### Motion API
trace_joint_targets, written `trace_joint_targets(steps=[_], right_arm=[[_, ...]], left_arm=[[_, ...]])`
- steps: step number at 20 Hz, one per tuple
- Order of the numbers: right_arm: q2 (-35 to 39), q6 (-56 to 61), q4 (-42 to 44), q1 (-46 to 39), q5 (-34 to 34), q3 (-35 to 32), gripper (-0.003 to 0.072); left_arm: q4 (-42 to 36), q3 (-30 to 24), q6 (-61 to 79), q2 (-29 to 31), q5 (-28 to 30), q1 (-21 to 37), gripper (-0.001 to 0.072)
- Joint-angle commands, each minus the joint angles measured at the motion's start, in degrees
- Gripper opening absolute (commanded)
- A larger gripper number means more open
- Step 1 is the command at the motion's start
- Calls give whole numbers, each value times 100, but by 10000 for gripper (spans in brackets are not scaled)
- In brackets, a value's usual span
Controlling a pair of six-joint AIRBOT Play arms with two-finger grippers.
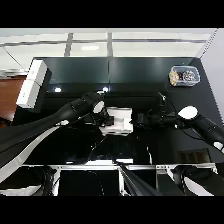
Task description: Fold the box and place the chain.
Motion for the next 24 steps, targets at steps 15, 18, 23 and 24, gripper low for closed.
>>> trace_joint_targets(steps=[15,18,23,24], right_arm=[[-846,2286,-2275,1178,42,1231,337],[-1163,2767,-2787,1408,256,1615,330],[-1676,3587,-3606,1676,833,2238,305],[-1729,3821,-3801,1727,911,2323,305]], left_arm=[[0,7,0,-2,4,7,25],[-2,7,0,-2,11,7,25],[0,7,0,-2,20,7,25],[-2,7,0,-2,22,7,25]])
